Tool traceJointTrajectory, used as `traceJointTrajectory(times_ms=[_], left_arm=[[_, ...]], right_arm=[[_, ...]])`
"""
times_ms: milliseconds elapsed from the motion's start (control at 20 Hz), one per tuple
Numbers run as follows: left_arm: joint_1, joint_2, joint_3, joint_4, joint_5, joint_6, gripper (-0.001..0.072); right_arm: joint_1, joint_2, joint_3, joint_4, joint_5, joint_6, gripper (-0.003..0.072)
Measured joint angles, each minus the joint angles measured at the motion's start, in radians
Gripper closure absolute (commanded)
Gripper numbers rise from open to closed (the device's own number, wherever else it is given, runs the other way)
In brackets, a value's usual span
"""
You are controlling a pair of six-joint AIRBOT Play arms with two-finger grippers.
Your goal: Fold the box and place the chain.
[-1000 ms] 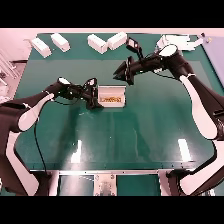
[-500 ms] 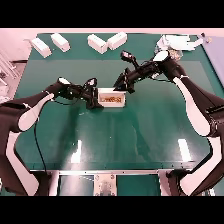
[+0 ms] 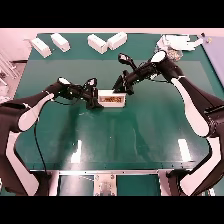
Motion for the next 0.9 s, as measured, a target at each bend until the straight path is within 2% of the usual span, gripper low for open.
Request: traceJointTrajectory(times_ms=[400,450,650,700,750,900], left_arm=[[0.0,0.0,0.0,0.0,0.0,0.0,0.0234],[0.0,0.0,0.0,0.0,0.0,0.0,0.0234],[0.0,0.0,0.0,0.0,0.0,0.0,0.0234],[0.0,0.0,0.0,0.0,0.0,0.0,0.0234],[0.0,0.0,0.0,0.0,0.0,0.0,0.0234],[0.0,0.0,0.0,0.001,-0.003,0.0,0.0234]], right_arm=[[0.023,-0.001,0.0,-0.063,-0.026,0.002,0.0425],[0.024,-0.001,0.0,-0.068,-0.033,0.002,0.0482],[0.026,-0.001,0.0,-0.077,-0.051,0.002,0.0485],[0.026,-0.001,0.0,-0.077,-0.054,0.002,0.0501],[0.026,-0.001,0.0,-0.077,-0.054,0.001,0.0557],[0.027,0.002,0.0,-0.08,-0.033,0.013,0.0556]])
